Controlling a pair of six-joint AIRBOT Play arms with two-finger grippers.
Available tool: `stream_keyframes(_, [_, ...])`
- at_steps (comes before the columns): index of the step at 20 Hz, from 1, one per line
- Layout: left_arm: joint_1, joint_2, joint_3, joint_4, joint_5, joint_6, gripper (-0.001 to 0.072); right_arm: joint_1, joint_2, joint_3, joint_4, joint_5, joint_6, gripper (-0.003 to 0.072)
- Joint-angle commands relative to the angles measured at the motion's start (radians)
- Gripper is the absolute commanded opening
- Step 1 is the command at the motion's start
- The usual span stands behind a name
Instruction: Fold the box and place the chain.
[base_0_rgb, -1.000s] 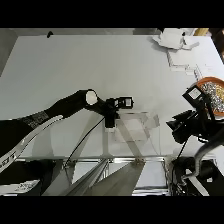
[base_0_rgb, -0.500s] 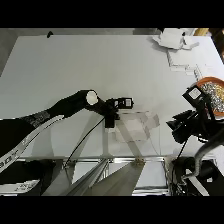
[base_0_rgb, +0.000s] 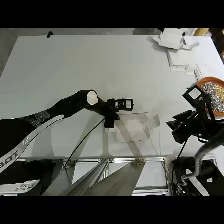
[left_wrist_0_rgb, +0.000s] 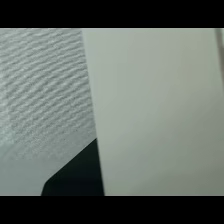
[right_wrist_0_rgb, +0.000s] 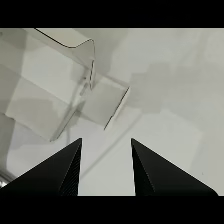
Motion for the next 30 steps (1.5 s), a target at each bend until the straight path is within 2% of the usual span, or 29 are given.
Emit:
stream_keyframes(1, [0.000,0.001,0.034,0.026,-0.004,0.009,0.0001,0.001,-0.001,-0.001,0.000,-0.001,0.000,0.0340])
stream_keyframes(4, [0.000,-0.001,0.074,0.044,-0.015,0.053,0.0000,0.001,-0.001,-0.001,0.000,-0.001,0.000,0.0340])
stream_keyframes(9, [-0.006,-0.028,0.074,0.040,-0.068,0.057,0.0000,0.001,-0.001,-0.001,0.000,0.000,0.000,0.0340])
stream_keyframes(21, [-0.006,-0.043,0.074,0.040,-0.064,0.050,0.0011,0.001,-0.001,-0.001,0.001,0.004,-0.002,0.0340])
stream_keyframes(25, [-0.006,-0.043,0.074,0.037,-0.068,0.050,0.0011,0.001,-0.002,-0.008,0.021,0.007,-0.113,0.0337])
stream_keyframes(26, [-0.006,-0.043,0.074,0.037,-0.068,0.050,0.0011,0.001,-0.006,-0.022,0.047,0.008,-0.169,0.0322])
stream_keyframes(27, [-0.006,-0.043,0.074,0.037,-0.068,0.050,0.0011,0.001,-0.012,-0.042,0.083,0.008,-0.229,0.0240])
stream_keyframes(29, [-0.006,-0.043,0.074,0.037,-0.068,0.050,0.0011,0.002,-0.034,-0.098,0.174,-0.004,-0.389,0.0146])
stream_keyframes(30, [-0.006,-0.043,0.074,0.037,-0.068,0.050,0.0011,0.002,-0.047,-0.135,0.213,-0.026,-0.471,0.0127])
